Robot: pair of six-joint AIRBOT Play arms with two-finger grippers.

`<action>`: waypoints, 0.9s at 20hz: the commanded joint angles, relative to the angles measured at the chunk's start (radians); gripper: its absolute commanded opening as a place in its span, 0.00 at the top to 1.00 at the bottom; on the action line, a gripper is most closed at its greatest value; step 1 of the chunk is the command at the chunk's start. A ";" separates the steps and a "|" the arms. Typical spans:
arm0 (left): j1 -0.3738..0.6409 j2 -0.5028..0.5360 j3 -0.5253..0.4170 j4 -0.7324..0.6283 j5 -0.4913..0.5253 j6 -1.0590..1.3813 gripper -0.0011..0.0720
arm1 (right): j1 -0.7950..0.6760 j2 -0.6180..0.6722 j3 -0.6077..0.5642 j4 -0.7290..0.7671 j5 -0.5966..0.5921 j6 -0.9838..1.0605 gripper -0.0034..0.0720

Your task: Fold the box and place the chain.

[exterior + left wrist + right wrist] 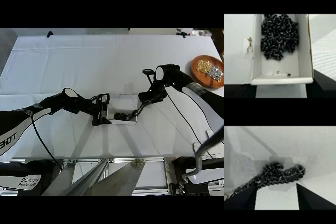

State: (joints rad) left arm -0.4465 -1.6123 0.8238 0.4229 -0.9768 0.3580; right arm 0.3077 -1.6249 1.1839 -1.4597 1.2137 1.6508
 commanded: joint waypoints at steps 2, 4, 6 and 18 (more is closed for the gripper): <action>0.000 0.000 0.001 0.000 0.000 0.000 0.51 | 0.001 -0.016 -0.001 0.000 0.001 0.002 0.39; 0.000 0.000 0.001 0.000 0.000 0.000 0.51 | 0.001 -0.020 -0.001 0.001 -0.009 0.002 0.44; 0.000 0.000 0.001 0.000 0.000 0.000 0.51 | 0.001 -0.019 -0.001 0.001 -0.023 0.002 0.53; 0.000 0.000 0.001 0.000 0.000 0.000 0.51 | 0.001 0.055 0.000 0.008 -0.052 -0.033 0.94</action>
State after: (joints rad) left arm -0.4465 -1.6123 0.8238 0.4232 -0.9768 0.3584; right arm 0.3088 -1.6062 1.1828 -1.4532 1.1576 1.6356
